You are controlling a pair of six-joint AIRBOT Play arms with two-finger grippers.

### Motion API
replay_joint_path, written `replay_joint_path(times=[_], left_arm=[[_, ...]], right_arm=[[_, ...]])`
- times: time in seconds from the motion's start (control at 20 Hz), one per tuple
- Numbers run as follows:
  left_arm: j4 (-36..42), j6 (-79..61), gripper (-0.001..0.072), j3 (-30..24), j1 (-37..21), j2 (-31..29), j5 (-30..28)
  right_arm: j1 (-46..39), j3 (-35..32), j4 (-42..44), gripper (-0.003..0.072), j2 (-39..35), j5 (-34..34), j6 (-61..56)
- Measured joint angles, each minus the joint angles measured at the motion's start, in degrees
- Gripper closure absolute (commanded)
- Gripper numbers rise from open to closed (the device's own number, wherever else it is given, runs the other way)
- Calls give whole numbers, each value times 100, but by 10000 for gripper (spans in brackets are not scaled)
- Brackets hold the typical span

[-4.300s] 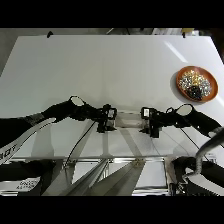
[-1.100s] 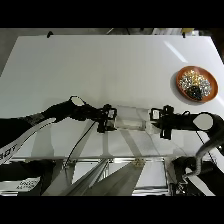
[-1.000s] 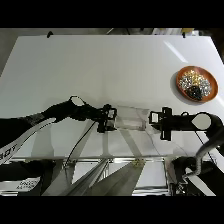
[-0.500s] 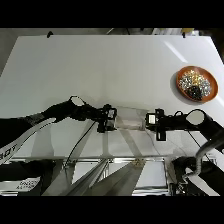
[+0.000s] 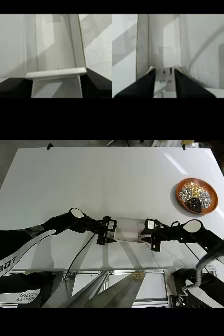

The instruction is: Fold the box and place the chain.

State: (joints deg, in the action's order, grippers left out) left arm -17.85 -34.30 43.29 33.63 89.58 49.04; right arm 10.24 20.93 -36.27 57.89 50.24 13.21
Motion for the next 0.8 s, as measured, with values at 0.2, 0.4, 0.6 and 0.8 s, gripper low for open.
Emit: replay_joint_path(times=[0.2, 0.4, 0.6, 0.8], left_arm=[[2, 0, 540, 0, 0, 0, 2], [17, -13, 540, 0, 2, 0, 9], [11, -20, 540, 0, 2, 0, 20], [9, -17, 540, 0, 2, 0, 15]], right_arm=[[0, 0, 170, 243, 138, -17, 42], [4, -2, -72, 456, -24, -7, -341], [2, -2, -881, 673, -562, 26, -1814], [2, -2, -1353, 672, -1211, 68, -3475]])
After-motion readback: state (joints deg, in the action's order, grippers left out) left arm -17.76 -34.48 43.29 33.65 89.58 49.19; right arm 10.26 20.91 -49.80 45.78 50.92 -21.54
